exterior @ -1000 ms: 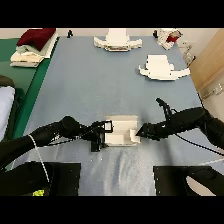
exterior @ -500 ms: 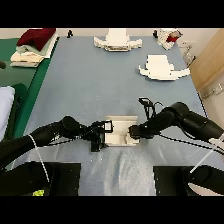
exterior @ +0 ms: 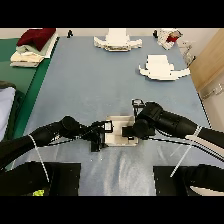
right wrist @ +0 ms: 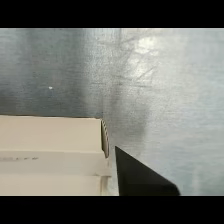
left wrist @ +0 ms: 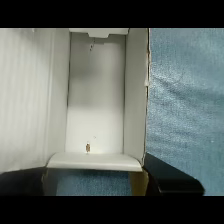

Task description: Fold the box.

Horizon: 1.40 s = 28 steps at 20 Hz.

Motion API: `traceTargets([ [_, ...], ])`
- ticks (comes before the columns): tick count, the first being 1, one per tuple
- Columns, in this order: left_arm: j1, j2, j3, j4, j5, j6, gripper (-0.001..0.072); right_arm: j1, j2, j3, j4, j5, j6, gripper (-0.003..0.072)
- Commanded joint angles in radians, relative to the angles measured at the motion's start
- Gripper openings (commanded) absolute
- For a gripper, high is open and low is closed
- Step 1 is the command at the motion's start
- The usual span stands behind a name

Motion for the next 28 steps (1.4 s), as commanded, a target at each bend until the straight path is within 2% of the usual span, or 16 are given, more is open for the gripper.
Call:
traceTargets([
  [1, 0.0, 0.0, 0.0, 0.0, 0.0, 0.0, 0.0463, 0.01, -0.015, 0.008, -0.033, -0.009, 0.048, 0.0265],
  [3, 0.0, 0.0, 0.0, 0.0, 0.0, 0.0, 0.0463, 0.01, -0.015, 0.008, -0.039, -0.011, 0.047, 0.0021],
  [10, 0.0, 0.0, 0.0, 0.0, 0.0, 0.0, 0.0463, 0.01, -0.014, 0.008, -0.039, -0.011, 0.047, 0.0006],
  [12, 0.0, 0.0, 0.0, 0.0, 0.0, 0.0, 0.0463, 0.01, -0.013, 0.008, -0.039, -0.012, 0.047, 0.0306],
  [21, 0.0, 0.0, 0.0, 0.0, 0.0, 0.0, 0.0463, 0.01, -0.015, 0.005, -0.012, -0.02, 0.048, 0.0314],
  [24, 0.0, 0.0, 0.0, 0.0, 0.0, 0.0, 0.0462, 0.01, -0.015, -0.01, -0.001, -0.02, 0.048, 0.0259],
  [25, 0.0, 0.0, 0.0, 0.0, 0.0, 0.0, 0.0463, 0.01, -0.016, -0.011, 0.0, -0.021, 0.047, 0.0069],
  [26, 0.0, 0.0, 0.0, 0.0, 0.0, 0.0, 0.0463, 0.01, -0.016, -0.011, 0.0, -0.02, 0.047, 0.0004],
  [28, 0.0, 0.0, 0.0, 0.0, 0.0, 0.0, 0.0463, 0.01, -0.016, -0.011, -0.001, -0.019, 0.047, 0.0007],
])
